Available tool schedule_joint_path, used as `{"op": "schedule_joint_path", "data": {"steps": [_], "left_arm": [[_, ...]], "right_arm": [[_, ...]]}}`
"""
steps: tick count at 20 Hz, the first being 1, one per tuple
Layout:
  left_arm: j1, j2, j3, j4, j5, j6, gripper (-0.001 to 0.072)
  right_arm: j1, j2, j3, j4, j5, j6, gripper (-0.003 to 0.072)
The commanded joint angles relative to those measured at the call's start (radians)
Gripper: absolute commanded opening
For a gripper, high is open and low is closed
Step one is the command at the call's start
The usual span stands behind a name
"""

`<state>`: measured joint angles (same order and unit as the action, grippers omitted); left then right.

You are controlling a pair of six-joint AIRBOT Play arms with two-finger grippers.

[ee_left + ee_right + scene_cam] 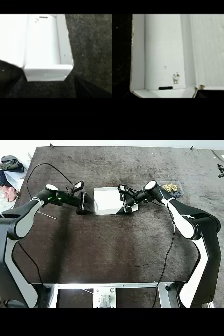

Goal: Fold the box and place the chain.

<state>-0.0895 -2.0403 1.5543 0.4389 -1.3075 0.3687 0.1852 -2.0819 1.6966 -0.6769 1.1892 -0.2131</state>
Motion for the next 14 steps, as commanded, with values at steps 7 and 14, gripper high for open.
{"op": "schedule_joint_path", "data": {"steps": [7, 14], "left_arm": [[-0.058, -0.005, -0.001, 0.032, 0.102, 0.007, 0.072], [-0.08, -0.037, 0.0, 0.004, 0.154, 0.084, 0.072]], "right_arm": [[0.0, 0.0, 0.001, 0.0, 0.0, 0.0, 0.0597], [0.0, 0.0, 0.001, 0.0, 0.0, 0.0, 0.0597]]}}
